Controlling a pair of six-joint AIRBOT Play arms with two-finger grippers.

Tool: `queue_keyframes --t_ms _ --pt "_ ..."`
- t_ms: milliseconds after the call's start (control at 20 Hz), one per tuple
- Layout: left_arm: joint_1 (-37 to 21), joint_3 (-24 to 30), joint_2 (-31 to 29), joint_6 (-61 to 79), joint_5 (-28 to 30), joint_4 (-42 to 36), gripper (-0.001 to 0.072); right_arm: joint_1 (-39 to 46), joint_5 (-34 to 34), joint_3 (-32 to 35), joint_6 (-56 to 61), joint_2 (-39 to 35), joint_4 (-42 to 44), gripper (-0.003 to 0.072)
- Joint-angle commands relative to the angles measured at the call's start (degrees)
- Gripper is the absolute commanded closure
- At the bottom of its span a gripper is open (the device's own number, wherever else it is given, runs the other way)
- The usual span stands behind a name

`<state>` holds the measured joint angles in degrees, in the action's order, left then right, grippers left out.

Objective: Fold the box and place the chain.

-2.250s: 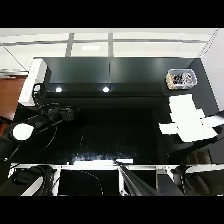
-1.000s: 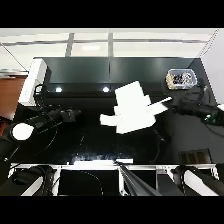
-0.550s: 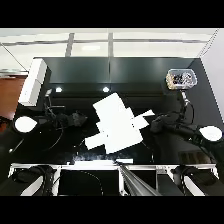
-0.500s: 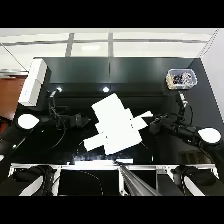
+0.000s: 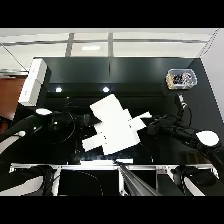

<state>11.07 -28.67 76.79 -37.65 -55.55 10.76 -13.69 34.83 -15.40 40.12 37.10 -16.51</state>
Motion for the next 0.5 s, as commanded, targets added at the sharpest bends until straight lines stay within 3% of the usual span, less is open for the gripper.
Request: queue_keyframes --t_ms 0,150,300,450 --pt "-0.02 -2.99 6.36 14.4 -13.25 -4.0 0.0007 -0.13 -0.09 0.02 3.39 -0.07 0.09 0.0678" --pt "-0.04 -6.16 10.25 14.45 -14.21 -3.48 0.0007 -0.13 0.9 0.02 3.85 -0.07 0.09 0.0677" --pt "0.2 -9.51 14.58 15.32 -20.59 -0.11 0.0011 -0.13 0.94 -0.02 4.07 -0.07 0.09 0.0677" --pt "0.2 -11.45 17.14 15.26 -23.45 2.25 0.0104 -0.13 0.94 -0.02 4.09 -0.07 0.09 0.0677"
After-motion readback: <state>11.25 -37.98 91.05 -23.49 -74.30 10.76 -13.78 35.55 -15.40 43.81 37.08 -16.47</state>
